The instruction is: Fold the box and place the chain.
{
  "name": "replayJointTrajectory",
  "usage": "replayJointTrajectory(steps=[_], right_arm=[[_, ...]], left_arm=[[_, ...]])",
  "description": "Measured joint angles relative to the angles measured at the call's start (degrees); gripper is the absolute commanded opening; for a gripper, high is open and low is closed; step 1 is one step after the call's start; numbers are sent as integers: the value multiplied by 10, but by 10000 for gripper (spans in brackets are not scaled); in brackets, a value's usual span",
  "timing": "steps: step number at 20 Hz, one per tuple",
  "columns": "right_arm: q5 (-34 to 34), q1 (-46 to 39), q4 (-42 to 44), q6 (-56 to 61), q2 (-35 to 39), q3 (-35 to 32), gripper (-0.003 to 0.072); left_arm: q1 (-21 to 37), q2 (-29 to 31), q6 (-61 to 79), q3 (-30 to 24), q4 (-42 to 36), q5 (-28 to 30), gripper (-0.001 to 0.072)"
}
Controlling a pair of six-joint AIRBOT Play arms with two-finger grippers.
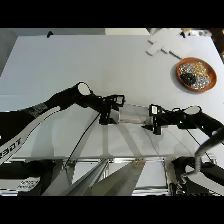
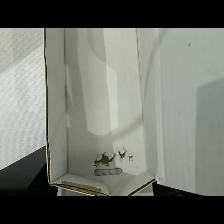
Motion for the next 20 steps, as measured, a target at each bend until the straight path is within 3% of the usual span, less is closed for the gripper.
replayJointTrajectory(steps=[20], right_arm=[[1, 0, 0, 0, 0, 0, 406]], left_arm=[[-14, -37, 13, 0, -45, 15, 694]])
